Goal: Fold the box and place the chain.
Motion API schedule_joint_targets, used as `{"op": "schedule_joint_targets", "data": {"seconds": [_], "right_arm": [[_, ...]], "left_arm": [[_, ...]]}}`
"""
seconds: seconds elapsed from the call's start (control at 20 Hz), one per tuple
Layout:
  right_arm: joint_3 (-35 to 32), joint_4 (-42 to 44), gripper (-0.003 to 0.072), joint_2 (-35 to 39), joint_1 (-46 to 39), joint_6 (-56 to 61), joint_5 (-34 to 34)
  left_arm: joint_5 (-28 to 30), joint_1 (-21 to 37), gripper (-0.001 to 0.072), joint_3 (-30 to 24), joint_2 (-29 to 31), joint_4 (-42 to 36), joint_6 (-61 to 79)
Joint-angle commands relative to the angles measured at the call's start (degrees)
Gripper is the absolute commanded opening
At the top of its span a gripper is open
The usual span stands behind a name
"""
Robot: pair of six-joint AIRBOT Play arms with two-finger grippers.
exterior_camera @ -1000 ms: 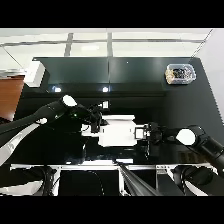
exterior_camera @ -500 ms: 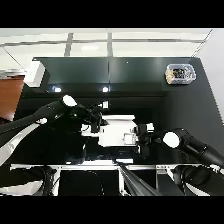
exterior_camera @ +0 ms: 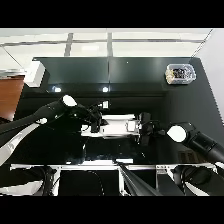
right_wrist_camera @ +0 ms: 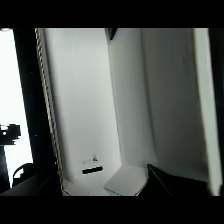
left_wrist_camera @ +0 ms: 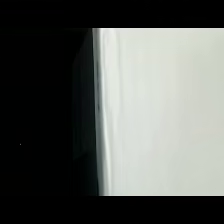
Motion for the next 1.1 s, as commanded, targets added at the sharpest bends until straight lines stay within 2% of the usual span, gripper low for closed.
{"op": "schedule_joint_targets", "data": {"seconds": [0.0, 0.3, 0.5, 0.8, 1.05], "right_arm": [[1.18, 0.55, 0.0628, 0.17, -2.8, -0.02, 0.11], [1.18, 8.22, 0.0628, -1.53, -6.34, -4.17, 4.22], [1.18, 18.23, 0.0628, -4.42, -6.49, -16.0, 3.04], [1.18, 29.2, 0.0628, -10.01, -12.35, -31.43, 10.86], [1.16, 31.28, 0.0628, -14.62, -13.03, -37.62, 12.9]], "left_arm": [[-0.02, -0.02, 0.0025, 0.07, 0.0, 0.02, 0.04], [-0.02, -0.02, 0.0025, 0.07, 0.0, 0.02, 0.04], [-0.02, -0.02, 0.0025, 0.07, 0.0, 0.02, 0.04], [-0.02, -0.02, 0.0025, 0.07, 0.0, 0.02, 0.04], [0.0, -0.04, 0.0025, 0.07, 0.0, 0.04, 0.02]]}}
